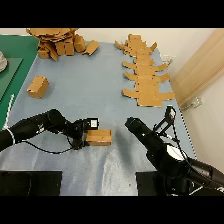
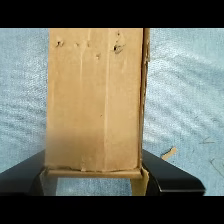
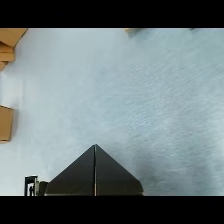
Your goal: Fold the box.
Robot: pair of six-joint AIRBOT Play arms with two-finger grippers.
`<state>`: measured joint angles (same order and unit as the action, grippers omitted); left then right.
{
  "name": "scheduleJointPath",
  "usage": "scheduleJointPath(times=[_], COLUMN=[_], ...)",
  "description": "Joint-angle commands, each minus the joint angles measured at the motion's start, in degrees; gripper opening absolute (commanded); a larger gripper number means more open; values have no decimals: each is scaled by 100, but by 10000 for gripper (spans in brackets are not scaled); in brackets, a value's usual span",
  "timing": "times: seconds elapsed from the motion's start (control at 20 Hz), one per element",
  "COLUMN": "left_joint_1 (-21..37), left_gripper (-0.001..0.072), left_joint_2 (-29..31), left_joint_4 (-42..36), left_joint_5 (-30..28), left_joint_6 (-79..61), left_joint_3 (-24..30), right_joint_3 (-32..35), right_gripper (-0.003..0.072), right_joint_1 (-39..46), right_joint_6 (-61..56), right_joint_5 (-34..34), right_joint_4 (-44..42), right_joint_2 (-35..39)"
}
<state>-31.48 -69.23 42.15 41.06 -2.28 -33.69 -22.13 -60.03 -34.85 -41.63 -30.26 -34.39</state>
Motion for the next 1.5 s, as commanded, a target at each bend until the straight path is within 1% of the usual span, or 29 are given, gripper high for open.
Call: scheduleJointPath(times=[0.0,0.15,0.35,0.55,0.7,0.75,0.9,1.0,1.05,1.15,1.3,1.45], left_joint_1=[4,4,2,2,4,4,33,136,249,664,1725,2927], left_gripper=[223,223,223,223,223,223,223,223,224,224,225,224], left_joint_2=[4,4,4,4,4,4,9,20,20,17,17,-4], left_joint_4=[0,-20,-42,-42,-205,-249,-225,-208,-144,367,1060,1084], left_joint_5=[-22,-363,-352,-468,-470,-551,-1049,-1180,-1211,-1228,-1250,-1211], left_joint_6=[-7,-4,-4,28,44,79,1021,1821,2251,3274,4452,5152], left_joint_3=[-7,-7,-11,-17,-17,-22,-170,-393,-522,-820,-1213,-1325], right_joint_3=[-4,-7,-7,-4,-4,-4,-4,-4,-4,-4,-4,-4], right_gripper=[1,0,1,1,1,1,1,1,1,1,1,1], right_joint_1=[74,72,74,72,74,74,74,76,76,74,72,72], right_joint_6=[450,448,450,450,450,450,452,455,455,452,452,452], right_joint_5=[57,92,90,92,90,90,85,83,83,85,92,96], right_joint_4=[-256,-258,-229,-177,-105,-105,-103,-103,-103,-103,-105,-101], right_joint_2=[90,90,90,90,90,90,87,90,90,90,90,90])
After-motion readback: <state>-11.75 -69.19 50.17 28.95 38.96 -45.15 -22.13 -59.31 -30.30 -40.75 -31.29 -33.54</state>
